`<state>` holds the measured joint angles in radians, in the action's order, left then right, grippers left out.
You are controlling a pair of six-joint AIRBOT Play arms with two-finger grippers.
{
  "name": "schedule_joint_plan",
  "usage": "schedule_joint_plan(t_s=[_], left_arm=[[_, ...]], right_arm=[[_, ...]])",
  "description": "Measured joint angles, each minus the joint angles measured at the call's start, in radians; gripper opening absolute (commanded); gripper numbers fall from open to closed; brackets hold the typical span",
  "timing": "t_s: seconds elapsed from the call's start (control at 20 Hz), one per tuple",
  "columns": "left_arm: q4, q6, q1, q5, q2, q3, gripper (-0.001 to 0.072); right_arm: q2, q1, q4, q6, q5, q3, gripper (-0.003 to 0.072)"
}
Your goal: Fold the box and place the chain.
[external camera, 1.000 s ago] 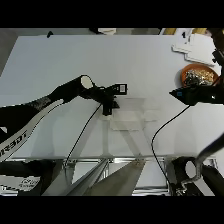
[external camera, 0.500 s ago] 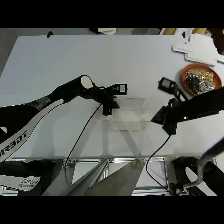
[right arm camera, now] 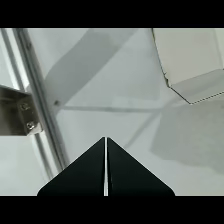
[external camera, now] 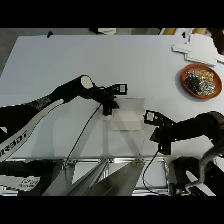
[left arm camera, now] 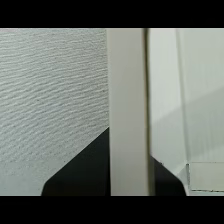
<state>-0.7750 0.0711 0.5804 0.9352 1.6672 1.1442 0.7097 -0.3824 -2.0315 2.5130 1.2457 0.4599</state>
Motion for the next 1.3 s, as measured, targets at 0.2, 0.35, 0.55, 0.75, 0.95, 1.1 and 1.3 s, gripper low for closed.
schedule_joint_plan(t_s=[0.2,0.35,0.55,0.75,0.95,1.1,1.3], left_arm=[[0.0,0.0,0.0,0.0,0.0,0.0,0.001],[0.0,0.0,0.0,0.0,0.0,0.0,0.001],[0.0,0.0,0.0,0.0,0.0,0.0,0.001],[0.0,0.0,0.0,0.001,0.0,0.0,0.001],[0.0,0.0,0.0,0.001,0.0,0.0,0.001],[0.0,0.0,0.0,0.001,0.0,0.0,0.001],[0.0,0.0,0.0,0.001,0.0,0.0,0.001]], right_arm=[[-0.008,-0.062,0.026,0.098,-0.185,-0.103,0.0622],[-0.01,-0.148,0.036,0.206,-0.354,-0.172,0.0691],[-0.011,-0.209,0.07,0.266,-0.538,-0.218,0.069],[-0.013,-0.227,0.099,0.287,-0.626,-0.231,0.0688],[-0.066,-0.232,0.117,0.294,-0.627,-0.235,0.0677],[-0.123,-0.232,0.12,0.286,-0.58,-0.235,0.0675],[-0.161,-0.232,0.12,0.266,-0.527,-0.235,0.0669]])
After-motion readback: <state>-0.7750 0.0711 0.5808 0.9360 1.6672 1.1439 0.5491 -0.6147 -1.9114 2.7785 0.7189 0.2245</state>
